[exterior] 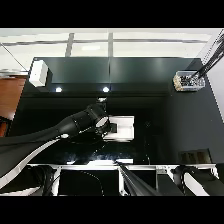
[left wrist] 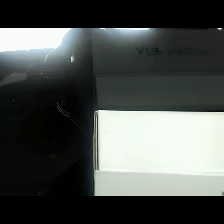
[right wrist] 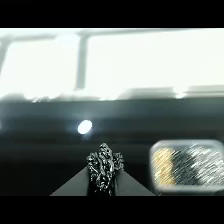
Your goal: Fold the box and place the chain.
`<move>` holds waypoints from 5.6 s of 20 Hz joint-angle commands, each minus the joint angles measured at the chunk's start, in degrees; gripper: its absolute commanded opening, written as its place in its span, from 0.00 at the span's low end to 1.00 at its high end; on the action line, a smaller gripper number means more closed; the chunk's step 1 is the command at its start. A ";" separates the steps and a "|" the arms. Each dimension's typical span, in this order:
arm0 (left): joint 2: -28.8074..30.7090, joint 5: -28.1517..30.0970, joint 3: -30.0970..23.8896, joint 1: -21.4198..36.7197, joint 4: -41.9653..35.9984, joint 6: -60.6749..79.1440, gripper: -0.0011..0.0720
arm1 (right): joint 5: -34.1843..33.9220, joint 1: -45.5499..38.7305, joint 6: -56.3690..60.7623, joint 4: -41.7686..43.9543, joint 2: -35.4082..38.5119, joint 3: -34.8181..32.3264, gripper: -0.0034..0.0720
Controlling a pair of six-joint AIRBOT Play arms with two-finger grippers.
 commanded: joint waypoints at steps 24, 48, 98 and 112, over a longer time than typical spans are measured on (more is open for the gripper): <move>-0.04 0.00 -0.02 0.00 0.02 0.00 0.06 | 0.74 25.59 -10.34 32.92 7.02 -36.37 0.10; -0.04 0.00 -0.02 0.00 0.00 0.00 0.06 | -8.66 32.79 -8.37 24.22 1.55 -44.76 0.71; -0.04 0.00 -0.02 0.00 0.02 0.00 0.06 | -33.86 27.89 -84.30 36.33 -2.25 -72.70 0.21; -0.04 -0.02 -0.02 0.00 0.02 0.00 0.06 | -30.97 27.87 -76.04 36.09 -2.12 -70.97 0.10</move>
